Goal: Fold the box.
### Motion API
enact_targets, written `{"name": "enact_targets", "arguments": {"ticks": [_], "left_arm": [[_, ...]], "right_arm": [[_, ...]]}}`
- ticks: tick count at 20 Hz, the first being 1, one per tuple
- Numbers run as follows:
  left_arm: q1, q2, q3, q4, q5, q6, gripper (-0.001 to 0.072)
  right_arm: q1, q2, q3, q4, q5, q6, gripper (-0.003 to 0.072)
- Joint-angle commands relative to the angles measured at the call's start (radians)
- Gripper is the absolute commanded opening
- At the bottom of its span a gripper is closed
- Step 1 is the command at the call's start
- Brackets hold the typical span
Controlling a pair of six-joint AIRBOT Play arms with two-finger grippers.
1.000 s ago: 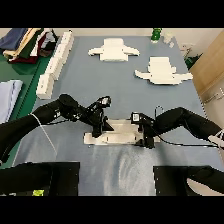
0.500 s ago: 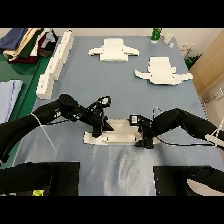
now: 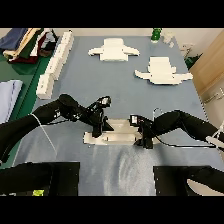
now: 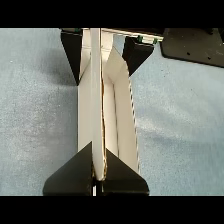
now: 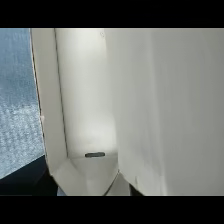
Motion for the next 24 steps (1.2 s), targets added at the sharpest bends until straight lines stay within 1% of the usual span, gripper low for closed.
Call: {"name": "enact_targets", "arguments": {"ticks": [1,21,24], "left_arm": [[0.001,0.001,0.001,0.000,0.000,0.000,0.0014],[0.001,0.001,0.001,0.000,0.000,0.000,0.0014],[0.000,0.001,0.001,-0.014,0.012,0.003,0.0014]], "right_arm": [[0.006,-0.002,-0.010,0.001,0.007,0.001,0.0556],[0.006,0.000,-0.010,0.001,0.006,0.001,0.0556],[0.006,0.000,-0.010,0.001,0.008,0.001,0.0557]]}}
